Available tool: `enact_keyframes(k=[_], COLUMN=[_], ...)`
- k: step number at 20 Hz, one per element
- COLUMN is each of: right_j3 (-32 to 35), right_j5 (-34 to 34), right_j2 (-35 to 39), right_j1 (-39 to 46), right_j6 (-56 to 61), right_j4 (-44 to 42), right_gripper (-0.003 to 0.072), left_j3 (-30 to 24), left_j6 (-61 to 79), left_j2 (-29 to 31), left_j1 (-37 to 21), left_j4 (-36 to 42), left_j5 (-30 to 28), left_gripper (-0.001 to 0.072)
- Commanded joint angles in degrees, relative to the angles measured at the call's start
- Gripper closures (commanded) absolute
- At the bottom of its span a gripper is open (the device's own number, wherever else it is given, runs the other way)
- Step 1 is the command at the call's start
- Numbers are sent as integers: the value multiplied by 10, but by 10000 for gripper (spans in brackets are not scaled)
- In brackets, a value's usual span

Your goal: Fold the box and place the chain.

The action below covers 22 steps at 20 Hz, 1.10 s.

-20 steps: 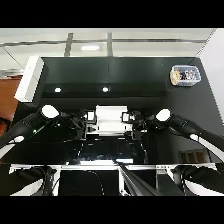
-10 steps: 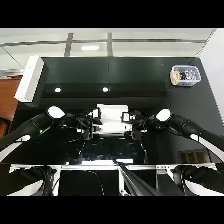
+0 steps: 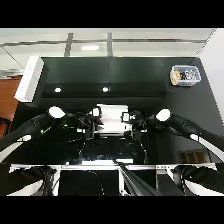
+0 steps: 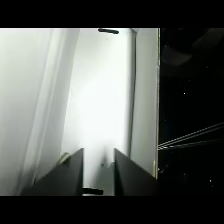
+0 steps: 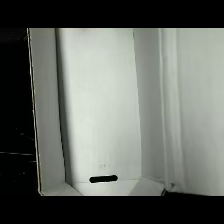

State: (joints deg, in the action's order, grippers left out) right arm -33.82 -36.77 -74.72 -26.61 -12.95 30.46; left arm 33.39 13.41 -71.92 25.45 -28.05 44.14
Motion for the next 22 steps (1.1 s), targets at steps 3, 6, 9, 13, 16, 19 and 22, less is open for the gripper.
enact_keyframes(k=[3, 6, 9, 13, 16, 19, 22], right_j3=[0, 0, 0, 0, 0, 0, 0], right_j5=[-1, -1, -1, -1, -1, -1, -1], right_j2=[0, 0, 0, 0, 0, 0, 0], right_j1=[-1, -1, -1, -1, -1, -1, -1], right_j6=[0, 0, 0, 0, 0, 0, 0], right_j4=[0, 0, 0, 0, 0, 0, 0], right_gripper=[373, 373, 373, 373, 373, 373, 373], left_j3=[1, 5, 5, 4, -10, -38, -51], left_j6=[-12, -60, -226, -516, -794, -830, -806], left_j2=[3, 40, 103, 176, 162, 115, 44], left_j1=[-2, -20, -77, -201, -325, -422, -440], left_j4=[-1, -18, -56, -226, -272, -205, -157], left_j5=[14, 57, 78, 82, 115, 205, 245], left_gripper=[571, 685, 685, 686, 685, 684, 685])
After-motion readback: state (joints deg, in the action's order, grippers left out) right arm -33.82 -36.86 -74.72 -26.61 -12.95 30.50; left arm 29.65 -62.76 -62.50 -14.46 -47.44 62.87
